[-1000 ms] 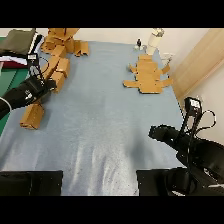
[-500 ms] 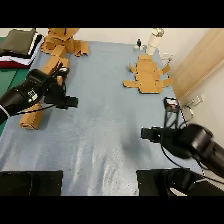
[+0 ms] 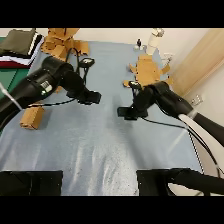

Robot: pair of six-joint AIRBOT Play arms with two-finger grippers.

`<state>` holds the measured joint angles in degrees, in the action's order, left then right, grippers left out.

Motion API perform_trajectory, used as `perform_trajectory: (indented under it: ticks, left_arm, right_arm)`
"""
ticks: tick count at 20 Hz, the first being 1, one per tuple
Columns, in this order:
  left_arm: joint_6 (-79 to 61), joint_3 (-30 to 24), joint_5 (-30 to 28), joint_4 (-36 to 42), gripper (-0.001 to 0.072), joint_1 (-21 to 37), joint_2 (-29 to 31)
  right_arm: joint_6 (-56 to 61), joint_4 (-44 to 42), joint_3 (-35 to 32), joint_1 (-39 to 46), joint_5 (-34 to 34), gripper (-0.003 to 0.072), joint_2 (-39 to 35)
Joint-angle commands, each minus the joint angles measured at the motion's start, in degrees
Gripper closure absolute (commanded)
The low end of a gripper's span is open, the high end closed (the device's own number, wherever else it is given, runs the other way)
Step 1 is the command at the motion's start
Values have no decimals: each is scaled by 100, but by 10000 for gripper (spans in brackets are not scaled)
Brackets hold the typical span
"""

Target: Fold the box.

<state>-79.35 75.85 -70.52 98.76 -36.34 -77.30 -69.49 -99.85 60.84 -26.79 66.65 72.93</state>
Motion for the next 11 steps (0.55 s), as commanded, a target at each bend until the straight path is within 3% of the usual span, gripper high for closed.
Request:
perform_trajectory:
  ticks: [1,11]
  left_arm:
    - [140,103,195,42,699,-37,-400]
    - [133,103,210,31,698,-44,-437]
  right_arm:
    - [-407,-485,529,61,-177,682,702]
    - [-407,-409,529,68,-210,682,699]
